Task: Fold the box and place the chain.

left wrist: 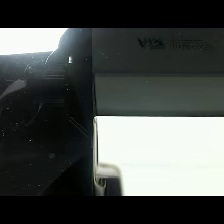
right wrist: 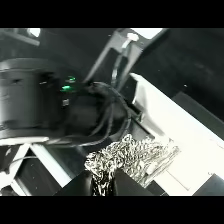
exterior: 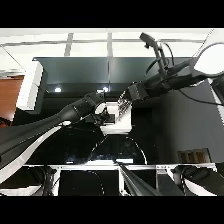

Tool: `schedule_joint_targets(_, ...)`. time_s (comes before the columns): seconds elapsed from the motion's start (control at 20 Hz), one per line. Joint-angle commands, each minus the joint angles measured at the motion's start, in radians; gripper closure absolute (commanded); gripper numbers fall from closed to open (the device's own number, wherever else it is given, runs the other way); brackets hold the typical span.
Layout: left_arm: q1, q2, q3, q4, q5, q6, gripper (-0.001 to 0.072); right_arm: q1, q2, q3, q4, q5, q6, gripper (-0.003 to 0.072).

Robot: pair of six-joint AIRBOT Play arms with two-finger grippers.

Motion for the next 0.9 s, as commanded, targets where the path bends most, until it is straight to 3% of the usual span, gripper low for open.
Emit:
schedule_joint_targets(0.0,0.000,0.001,0.000,0.000,0.000,0.000,0.0685,0.004,0.001,-0.094,-0.032,-0.063,0.012,0.0672)
schedule_joint_targets(0.15,0.000,0.001,0.000,0.000,0.000,0.000,0.0685,0.012,0.000,-0.191,-0.037,-0.125,0.034,0.0671)
schedule_joint_targets(0.4,0.000,0.001,0.000,0.000,0.000,0.000,0.0685,0.072,-0.008,-0.362,-0.045,-0.358,0.057,0.0665)
schedule_joint_targets(0.45,0.000,0.001,0.000,0.000,0.000,0.000,0.0685,0.072,-0.012,-0.373,-0.048,-0.371,0.057,0.0574)
schedule_joint_targets(0.5,0.000,0.001,0.000,0.000,0.000,0.000,0.0685,0.063,-0.014,-0.373,-0.070,-0.367,0.059,0.0379)
schedule_joint_targets(0.7,0.000,0.001,0.000,0.000,0.000,0.000,0.0685,-0.061,0.049,-0.357,-0.194,-0.187,0.060,0.0390)
schedule_joint_targets(0.85,0.000,0.001,0.000,-0.002,0.000,0.000,0.0685,-0.159,0.154,-0.370,-0.527,-0.008,0.080,0.0390)
